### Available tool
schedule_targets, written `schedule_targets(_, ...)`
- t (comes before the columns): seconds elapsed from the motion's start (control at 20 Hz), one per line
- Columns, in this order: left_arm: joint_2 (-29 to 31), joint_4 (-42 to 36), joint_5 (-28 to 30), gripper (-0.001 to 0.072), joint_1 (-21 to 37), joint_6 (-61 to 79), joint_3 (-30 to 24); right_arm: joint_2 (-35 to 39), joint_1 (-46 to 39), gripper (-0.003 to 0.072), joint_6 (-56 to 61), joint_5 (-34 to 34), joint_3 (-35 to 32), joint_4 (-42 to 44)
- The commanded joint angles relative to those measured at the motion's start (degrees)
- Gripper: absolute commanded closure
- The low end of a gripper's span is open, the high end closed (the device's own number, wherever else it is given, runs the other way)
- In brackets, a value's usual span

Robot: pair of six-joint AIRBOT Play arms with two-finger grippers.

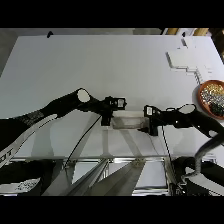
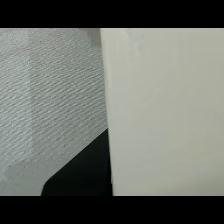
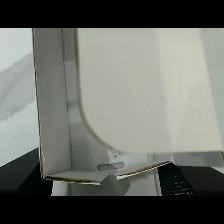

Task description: Fold the box and place the chain.

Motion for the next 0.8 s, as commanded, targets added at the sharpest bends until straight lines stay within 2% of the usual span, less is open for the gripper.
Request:
schedule_targets(0.0, 0.0, 0.0, 0.0, 0.0701, 0.0, 0.0, 0.0, -1.3, 0.0, 0.0049, -0.3, -0.9, 0.0, 0.2)
schedule_targets(0.05, 0.0, 0.0, 0.0, 0.0701, 0.0, 0.0, 0.0, -1.7, 0.0, 0.0053, -0.4, -1.0, 0.0, 0.2)
schedule_targets(0.1, 0.0, 0.0, 0.0, 0.0701, 0.0, 0.0, 0.0, -2.1, 0.0, 0.0106, -2.0, -0.9, 0.0, 0.2)
schedule_targets(0.15, 0.0, 0.0, 0.0, 0.0701, 0.0, 0.0, 0.0, -2.1, 0.0, 0.0117, -3.5, -0.8, 0.0, 0.5)
schedule_targets(0.6, 0.0, 0.0, 0.0, 0.0701, 0.0, 0.0, 0.0, -2.3, 1.4, 0.0118, -4.7, -1.0, 0.0, 1.0)
schedule_targets(0.65, 0.0, 0.0, 0.0, 0.0701, 0.0, 0.0, 0.0, -2.4, 1.4, 0.0125, -4.7, -1.1, 0.0, 1.0)
schedule_targets(0.7, 0.0, 0.0, 0.0, 0.0701, 0.0, 0.0, 0.0, -2.4, 1.4, 0.0167, -4.7, -1.3, 0.0, 0.8)
schedule_targets(0.75, 0.0, 0.0, 0.0, 0.0701, 0.0, 0.0, 0.0, -2.4, 1.4, 0.0169, -4.7, -1.2, 0.0, 0.8)
